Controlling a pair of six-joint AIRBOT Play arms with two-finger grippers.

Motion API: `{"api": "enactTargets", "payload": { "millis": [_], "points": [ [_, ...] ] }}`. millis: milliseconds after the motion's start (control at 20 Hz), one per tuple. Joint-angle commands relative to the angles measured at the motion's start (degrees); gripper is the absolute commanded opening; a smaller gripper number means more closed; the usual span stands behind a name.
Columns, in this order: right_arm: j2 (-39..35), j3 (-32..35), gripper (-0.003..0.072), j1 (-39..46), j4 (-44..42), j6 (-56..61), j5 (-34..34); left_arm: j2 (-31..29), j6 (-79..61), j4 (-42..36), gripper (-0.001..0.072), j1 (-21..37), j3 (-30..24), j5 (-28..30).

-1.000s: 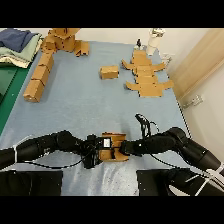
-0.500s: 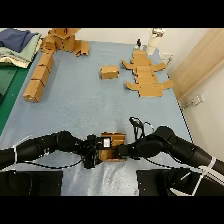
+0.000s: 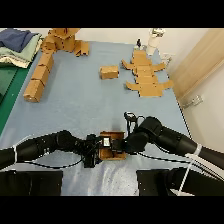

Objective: Fold the box.

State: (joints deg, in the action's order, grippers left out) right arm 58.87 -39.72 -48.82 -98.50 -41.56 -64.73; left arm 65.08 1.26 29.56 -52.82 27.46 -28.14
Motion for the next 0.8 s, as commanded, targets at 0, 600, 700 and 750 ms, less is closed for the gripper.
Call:
{"api": "enactTargets", "payload": {
  "millis": [0, 600, 700, 750],
  "points": [
    [4.46, -3.91, 0.0363, -1.88, 3.61, 4.52, -7.69, -0.02, 0.04, 0.00, 0.0452, -0.02, 0.02, 0.09],
    [8.07, -5.03, 0.0334, -2.80, 3.76, 6.16, -9.18, -0.02, 0.02, 0.00, 0.0451, -0.02, 0.02, 0.09],
    [9.11, -5.05, 0.0241, -3.96, 3.76, 6.16, -8.13, 0.00, 0.02, 0.00, 0.0451, -0.02, 0.02, 0.09],
    [9.66, -5.05, 0.0155, -4.37, 3.56, 6.12, -8.13, -0.02, 0.02, 0.00, 0.0451, -0.02, 0.02, 0.09]
  ]
}}
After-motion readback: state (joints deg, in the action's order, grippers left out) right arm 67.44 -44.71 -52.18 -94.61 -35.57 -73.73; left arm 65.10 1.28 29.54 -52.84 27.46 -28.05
